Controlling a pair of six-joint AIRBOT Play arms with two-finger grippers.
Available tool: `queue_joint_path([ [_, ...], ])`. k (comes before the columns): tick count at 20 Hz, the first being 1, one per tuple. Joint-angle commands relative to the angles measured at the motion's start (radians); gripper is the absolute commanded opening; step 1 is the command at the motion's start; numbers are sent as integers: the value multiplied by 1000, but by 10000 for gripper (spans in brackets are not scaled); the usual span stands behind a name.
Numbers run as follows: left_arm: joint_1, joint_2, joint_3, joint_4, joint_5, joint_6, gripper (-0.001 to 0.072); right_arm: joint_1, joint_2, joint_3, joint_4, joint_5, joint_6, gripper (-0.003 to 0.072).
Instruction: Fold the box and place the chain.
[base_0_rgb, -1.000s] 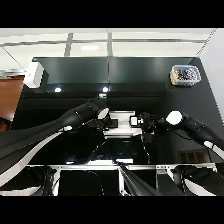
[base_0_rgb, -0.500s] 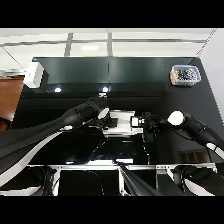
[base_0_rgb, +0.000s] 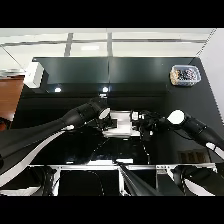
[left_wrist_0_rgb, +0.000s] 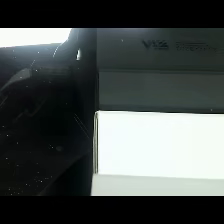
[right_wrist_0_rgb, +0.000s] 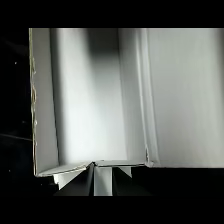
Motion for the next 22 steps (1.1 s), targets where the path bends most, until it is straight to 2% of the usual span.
queue_joint_path([
  [1, -1, -2, 0, -6, -3, 0, 29, 10, -25, 0, 70, 5, 39, 130],
  [4, -1, -2, 0, -6, -2, 0, 29, 27, -60, 0, 124, -16, 39, 130],
  [10, -1, -2, 0, -6, -3, 0, 29, 27, -65, 0, 127, -26, 48, 132],
  [11, -1, -2, 0, -6, -3, 0, 29, 27, -65, 0, 135, -32, 63, 346],
  [12, -1, -2, 0, -6, -2, 0, 29, 27, -64, 0, 132, -30, 73, 413],
  [13, -1, -2, 0, -6, -1, 0, 29, 27, -64, 0, 127, -19, 80, 164],
  [15, -1, -2, 0, -6, 3, 0, 30, 27, -64, 0, 148, -23, 123, 405],
  [17, -1, -2, 0, -6, 5, 0, 30, 25, -61, 1, 147, 11, 169, 49],
  [18, -1, -1, 0, -6, 4, 0, 30, 11, -46, 2, 139, 29, 257, 15],
  [20, -1, -1, 0, -7, 4, -1, 30, -71, 20, 19, 49, 91, 500, 15],
  [22, -1, 1, 0, -11, 1, -1, 30, -250, 100, 28, 11, 160, 644, 14],
])
